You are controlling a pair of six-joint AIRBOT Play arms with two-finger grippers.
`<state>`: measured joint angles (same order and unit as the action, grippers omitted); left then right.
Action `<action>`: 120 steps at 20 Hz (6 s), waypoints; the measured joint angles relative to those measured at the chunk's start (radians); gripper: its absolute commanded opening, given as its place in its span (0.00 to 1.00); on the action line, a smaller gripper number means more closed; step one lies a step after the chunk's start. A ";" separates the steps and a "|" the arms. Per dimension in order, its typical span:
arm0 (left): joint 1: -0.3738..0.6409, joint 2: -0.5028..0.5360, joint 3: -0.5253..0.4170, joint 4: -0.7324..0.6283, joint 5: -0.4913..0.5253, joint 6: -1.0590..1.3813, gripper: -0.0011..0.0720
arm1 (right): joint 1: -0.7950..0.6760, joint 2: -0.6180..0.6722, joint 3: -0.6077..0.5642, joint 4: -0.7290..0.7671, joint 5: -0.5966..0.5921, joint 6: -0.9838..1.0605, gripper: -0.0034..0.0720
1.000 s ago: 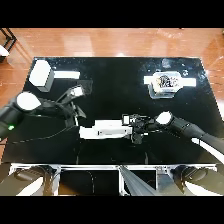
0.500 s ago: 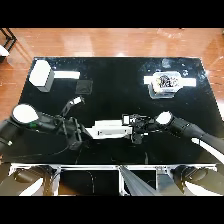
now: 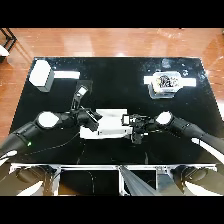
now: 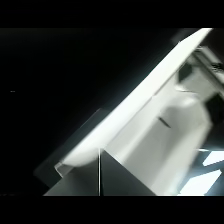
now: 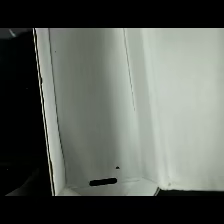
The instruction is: Fold the box and place the chain.
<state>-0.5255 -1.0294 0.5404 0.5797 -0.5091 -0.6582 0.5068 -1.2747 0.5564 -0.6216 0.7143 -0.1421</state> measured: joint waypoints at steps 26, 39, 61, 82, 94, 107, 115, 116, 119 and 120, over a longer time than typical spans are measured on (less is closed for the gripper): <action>0.184 0.145 0.011 0.433 -0.470 0.213 0.89 | 0.000 0.000 0.000 0.001 -0.005 0.004 0.58; 0.017 -0.040 -0.015 0.431 -0.238 0.445 0.86 | 0.000 0.000 0.000 0.001 -0.005 0.004 0.58; -0.044 -0.056 -0.013 0.395 -0.209 0.453 0.42 | 0.000 0.000 0.000 0.000 -0.005 0.004 0.58; -0.047 -0.087 -0.013 0.232 -0.180 0.452 0.35 | 0.000 0.000 0.000 0.000 -0.005 0.003 0.58; -0.047 -0.105 -0.013 0.215 -0.174 0.453 0.56 | 0.000 0.000 0.000 0.000 -0.005 0.004 0.58; -0.032 -0.095 0.011 0.260 -0.229 0.436 0.04 | 0.000 0.000 0.000 0.001 -0.005 0.005 0.58; 0.249 0.093 0.103 0.475 -0.560 0.037 0.04 | 0.000 0.000 0.000 0.001 -0.006 0.005 0.58; 0.301 0.111 0.101 0.483 -0.583 -0.071 0.04 | 0.000 0.000 0.000 0.001 -0.005 0.005 0.58; 0.424 0.127 0.060 0.491 -0.629 -0.348 0.04 | 0.000 0.000 0.000 0.001 -0.005 0.004 0.58; 0.450 0.125 0.034 0.488 -0.637 -0.406 0.04 | 0.000 0.000 0.000 0.001 -0.005 0.004 0.58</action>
<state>-0.0757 -0.9047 0.5743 1.0672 -1.1458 -1.0637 0.5068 -1.2747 0.5564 -0.6209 0.7090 -0.1379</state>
